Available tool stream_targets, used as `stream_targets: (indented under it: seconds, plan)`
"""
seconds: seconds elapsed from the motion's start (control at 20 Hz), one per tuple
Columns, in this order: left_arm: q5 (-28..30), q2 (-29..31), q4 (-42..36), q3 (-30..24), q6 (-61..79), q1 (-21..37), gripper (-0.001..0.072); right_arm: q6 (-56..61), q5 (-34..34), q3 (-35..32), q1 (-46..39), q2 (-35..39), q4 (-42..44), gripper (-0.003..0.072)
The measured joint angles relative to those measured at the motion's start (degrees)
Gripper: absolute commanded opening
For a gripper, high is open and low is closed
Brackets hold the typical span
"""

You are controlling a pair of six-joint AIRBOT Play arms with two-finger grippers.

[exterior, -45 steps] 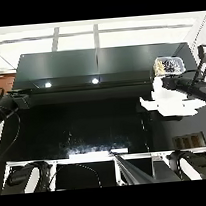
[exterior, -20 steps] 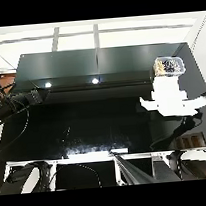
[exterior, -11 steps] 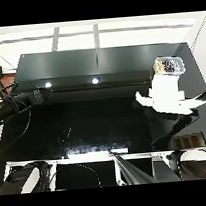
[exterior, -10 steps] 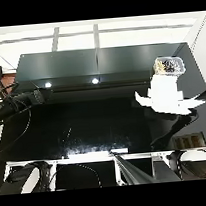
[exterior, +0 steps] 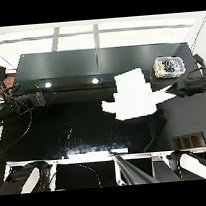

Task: Fold the box and place the chain.

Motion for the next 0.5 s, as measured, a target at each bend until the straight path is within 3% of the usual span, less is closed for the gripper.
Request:
stream_targets:
  seconds: [0.25, 0.5]
  plan:
    - [-1.9, -0.8, -0.2, -0.6, 1.9, 0.0, 0.0698, 1.9, -16.1, -16.9, 17.8, 17.3, 4.3, 0.0049]
    - [-6.7, -9.7, -3.2, -0.7, 3.1, -0.9, 0.0700, 4.4, -31.2, -27.0, 32.9, 23.3, 5.6, 0.0049]
